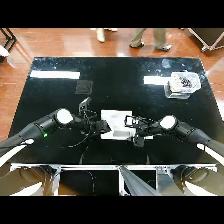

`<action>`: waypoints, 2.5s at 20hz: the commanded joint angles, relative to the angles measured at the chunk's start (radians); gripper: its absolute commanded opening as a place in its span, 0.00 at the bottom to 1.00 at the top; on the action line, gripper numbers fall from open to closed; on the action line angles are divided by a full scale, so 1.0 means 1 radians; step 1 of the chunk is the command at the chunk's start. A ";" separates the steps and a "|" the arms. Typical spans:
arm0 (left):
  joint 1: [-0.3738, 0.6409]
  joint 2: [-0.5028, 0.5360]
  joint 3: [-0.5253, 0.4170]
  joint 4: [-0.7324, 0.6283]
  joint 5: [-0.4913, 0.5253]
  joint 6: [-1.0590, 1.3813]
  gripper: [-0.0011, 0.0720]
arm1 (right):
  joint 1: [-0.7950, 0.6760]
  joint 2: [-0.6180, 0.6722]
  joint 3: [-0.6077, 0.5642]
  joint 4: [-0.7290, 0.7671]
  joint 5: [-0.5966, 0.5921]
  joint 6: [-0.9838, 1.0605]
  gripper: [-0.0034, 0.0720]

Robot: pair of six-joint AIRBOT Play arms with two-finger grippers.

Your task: Fold the box and place the chain.

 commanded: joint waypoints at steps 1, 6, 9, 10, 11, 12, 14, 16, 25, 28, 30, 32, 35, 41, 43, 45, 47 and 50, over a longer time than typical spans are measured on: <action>-0.001 -0.005 0.000 0.027 0.005 -0.009 0.88 | 0.001 0.000 -0.001 -0.002 0.003 -0.002 0.48; -0.009 -0.005 0.009 0.156 0.003 -0.103 0.88 | 0.001 0.000 -0.001 -0.002 0.003 -0.002 0.48; -0.043 -0.005 0.053 0.277 0.001 -0.188 0.88 | 0.001 0.000 -0.001 -0.002 0.003 -0.002 0.48; -0.054 -0.005 0.069 0.317 0.000 -0.224 0.88 | 0.001 0.000 -0.001 -0.002 0.003 -0.002 0.48; -0.063 -0.005 0.085 0.356 -0.005 -0.255 0.88 | 0.001 0.000 -0.001 -0.002 0.003 -0.002 0.48; -0.067 -0.006 0.097 0.384 -0.021 -0.284 0.88 | 0.001 0.000 -0.001 -0.002 0.003 -0.002 0.48; -0.066 -0.006 0.113 0.401 -0.069 -0.299 0.88 | 0.001 0.000 -0.001 -0.002 0.003 -0.002 0.48; -0.067 -0.006 0.118 0.402 -0.080 -0.309 0.88 | 0.001 0.000 -0.001 -0.002 0.003 -0.002 0.48; -0.126 -0.008 0.157 0.514 -0.090 -0.455 0.88 | 0.014 0.000 -0.001 -0.005 -0.012 -0.001 0.48; -0.167 -0.009 0.185 0.622 -0.143 -0.540 0.85 | 0.014 0.000 -0.001 -0.005 -0.022 0.011 0.48; -0.185 -0.012 0.195 0.668 -0.154 -0.600 0.84 | 0.014 0.000 -0.001 -0.006 -0.022 0.010 0.48; -0.197 -0.025 0.204 0.667 -0.159 -0.611 0.74 | 0.014 0.000 -0.001 -0.006 -0.023 0.010 0.48; -0.212 -0.069 0.241 0.667 -0.178 -0.611 0.56 | 0.014 0.000 -0.001 -0.006 -0.023 0.010 0.48; -0.226 -0.145 0.315 0.668 -0.237 -0.610 0.44 | 0.014 0.000 -0.001 -0.006 -0.023 0.010 0.48; -0.227 -0.161 0.328 0.666 -0.244 -0.611 0.44 | 0.014 0.000 -0.001 -0.006 -0.023 0.010 0.48; -0.227 -0.174 0.340 0.666 -0.272 -0.610 0.44 | 0.014 0.000 -0.001 -0.006 -0.023 0.010 0.48; -0.226 -0.174 0.341 0.666 -0.279 -0.610 0.44 | 0.014 0.000 -0.001 -0.006 -0.023 0.010 0.48; -0.226 -0.177 0.341 0.667 -0.281 -0.611 0.44 | 0.014 0.000 -0.001 -0.006 -0.023 0.010 0.48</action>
